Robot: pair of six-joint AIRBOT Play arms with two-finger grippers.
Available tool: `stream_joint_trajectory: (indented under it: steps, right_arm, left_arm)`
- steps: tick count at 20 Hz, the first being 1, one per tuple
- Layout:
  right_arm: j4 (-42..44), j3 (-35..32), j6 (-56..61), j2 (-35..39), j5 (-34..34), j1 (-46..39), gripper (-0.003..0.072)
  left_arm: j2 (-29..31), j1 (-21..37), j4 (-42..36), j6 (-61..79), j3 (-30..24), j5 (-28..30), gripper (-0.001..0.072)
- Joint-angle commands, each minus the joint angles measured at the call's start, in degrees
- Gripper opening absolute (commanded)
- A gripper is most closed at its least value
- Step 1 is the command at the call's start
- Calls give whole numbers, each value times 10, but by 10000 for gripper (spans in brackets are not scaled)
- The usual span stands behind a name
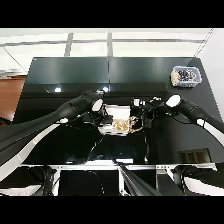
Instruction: Fold the box and place the chain.
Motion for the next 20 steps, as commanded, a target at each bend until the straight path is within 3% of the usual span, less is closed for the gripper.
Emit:
stream_joint_trajectory:
  steps: [1,3,9,14,17,20]
  right_arm:
    - [-15,0,67,17,4,0,8]
    - [-52,0,162,44,12,0,8]
    - [-113,1,382,190,138,-1,8]
    - [-48,53,479,295,257,-1,8]
    - [-16,109,527,301,315,-1,8]
    - [73,148,542,301,320,-1,8]
  left_arm:
    - [0,0,0,0,0,0,31]
    - [0,0,0,0,0,0,31]
    - [0,0,-1,0,0,1,31]
    - [0,0,-5,0,0,1,31]
    - [0,0,-10,0,0,2,31]
    - [0,0,-11,0,0,2,31]
